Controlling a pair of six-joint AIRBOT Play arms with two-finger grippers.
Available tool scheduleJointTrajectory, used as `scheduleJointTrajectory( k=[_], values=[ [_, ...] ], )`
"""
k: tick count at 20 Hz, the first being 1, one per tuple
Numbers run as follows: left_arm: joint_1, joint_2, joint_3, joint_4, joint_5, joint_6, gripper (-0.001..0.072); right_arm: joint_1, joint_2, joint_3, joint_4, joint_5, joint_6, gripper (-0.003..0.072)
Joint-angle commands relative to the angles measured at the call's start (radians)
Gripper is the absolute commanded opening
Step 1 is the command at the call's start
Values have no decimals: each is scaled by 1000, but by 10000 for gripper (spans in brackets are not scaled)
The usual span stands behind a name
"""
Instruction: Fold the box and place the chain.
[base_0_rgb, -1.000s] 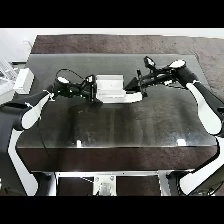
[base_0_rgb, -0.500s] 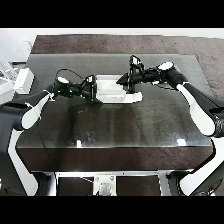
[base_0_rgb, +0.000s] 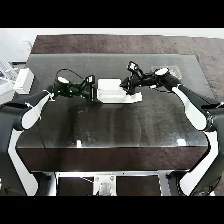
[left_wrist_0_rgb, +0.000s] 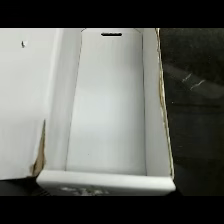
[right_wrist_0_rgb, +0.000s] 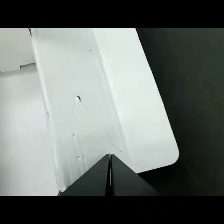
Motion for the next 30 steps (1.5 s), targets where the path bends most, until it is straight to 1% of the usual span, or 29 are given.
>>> scheduleJointTrajectory(
  k=[1, 4, 6, 8, 11, 15, 19, 20, 21, 22, 23, 30],
  values=[
    [0, 0, 0, 0, 1, 1, 448, 0, -13, 0, -29, 37, 8, -2],
    [0, 0, 0, 0, 1, 1, 448, -2, -12, 9, -29, 43, 7, -2],
    [0, 0, 0, 0, 0, 1, 448, -8, -3, 27, -28, 72, 1, -1],
    [0, 0, 0, 0, 0, 1, 448, -17, 28, 28, -27, 73, -3, -3],
    [0, 0, 0, 0, 0, 0, 448, -40, 87, 27, -29, 81, 47, -4],
    [0, 0, 0, 0, 0, 0, 448, -84, 140, 24, -39, 141, 82, -5],
    [0, 0, 0, 0, 1, 1, 448, -87, 151, -16, -182, 180, 128, 1],
    [0, 0, 0, 0, 1, 1, 448, -88, 151, -35, -205, 199, 128, 25],
    [0, 0, 0, 0, 1, 1, 448, -93, 153, -55, -221, 215, 127, 275],
    [0, 0, 0, 0, 1, 1, 448, -100, 154, -71, -222, 220, 129, 570],
    [0, 0, 0, 0, 1, 1, 448, -106, 158, -86, -222, 221, 147, 620],
    [0, 0, 0, 0, 2, 1, 448, -98, 161, -137, -197, 223, 137, 619]
  ],
)
